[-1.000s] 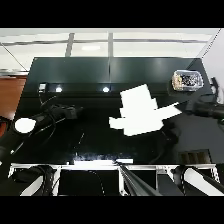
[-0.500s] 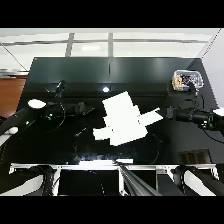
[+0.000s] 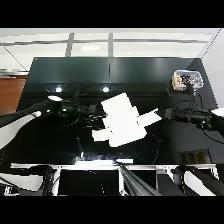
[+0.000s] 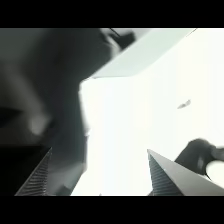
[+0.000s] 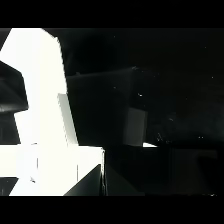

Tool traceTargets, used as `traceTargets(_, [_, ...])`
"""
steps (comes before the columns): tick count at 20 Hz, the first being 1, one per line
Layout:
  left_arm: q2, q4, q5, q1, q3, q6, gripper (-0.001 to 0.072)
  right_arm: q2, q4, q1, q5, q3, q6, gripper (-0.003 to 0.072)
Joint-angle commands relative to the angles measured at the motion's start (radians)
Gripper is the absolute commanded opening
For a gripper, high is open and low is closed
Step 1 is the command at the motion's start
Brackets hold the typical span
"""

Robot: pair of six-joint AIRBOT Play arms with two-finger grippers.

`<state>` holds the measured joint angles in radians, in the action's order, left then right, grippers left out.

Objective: Fold the box and place the chain.

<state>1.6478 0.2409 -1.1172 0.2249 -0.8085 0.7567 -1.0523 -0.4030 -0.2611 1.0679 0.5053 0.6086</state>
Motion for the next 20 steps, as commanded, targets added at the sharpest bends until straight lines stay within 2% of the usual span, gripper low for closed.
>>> traceTargets(1, [0.112,-0.014,-0.116,0.061,-0.111,-0.021,0.0699,0.0,-0.02,0.002,0.001,-0.001,0.0,0.0011])
traceTargets(9, [0.127,0.018,-0.192,0.06,-0.137,-0.055,0.0675,0.0,-0.02,0.002,-0.001,-0.001,0.0,0.0011])
traceTargets(11, [0.127,0.033,-0.206,0.059,-0.138,-0.055,0.0581,0.0,-0.021,0.002,0.0,-0.001,-0.001,0.0011])
traceTargets(14, [0.127,0.041,-0.211,0.062,-0.138,-0.06,0.0561,0.0,-0.04,0.002,-0.014,-0.001,-0.002,0.0011])
traceTargets(16, [0.127,0.068,-0.211,0.074,-0.146,-0.08,0.0334,0.0,-0.047,0.002,-0.024,-0.001,-0.002,0.0011])
traceTargets(17, [0.127,0.089,-0.212,0.082,-0.154,-0.081,0.0272,0.0,-0.047,0.002,-0.026,-0.001,-0.002,0.0011])
traceTargets(18, [0.127,0.107,-0.212,0.089,-0.163,-0.081,0.0272,0.0,-0.047,0.002,-0.028,-0.001,-0.002,0.0011])
traceTargets(19, [0.127,0.124,-0.211,0.094,-0.174,-0.082,0.0207,0.0,-0.047,0.002,-0.03,-0.001,-0.002,0.0011])
traceTargets(20, [0.127,0.133,-0.213,0.094,-0.183,-0.104,0.0057,0.0,-0.047,0.002,-0.03,-0.001,-0.002,0.0012])
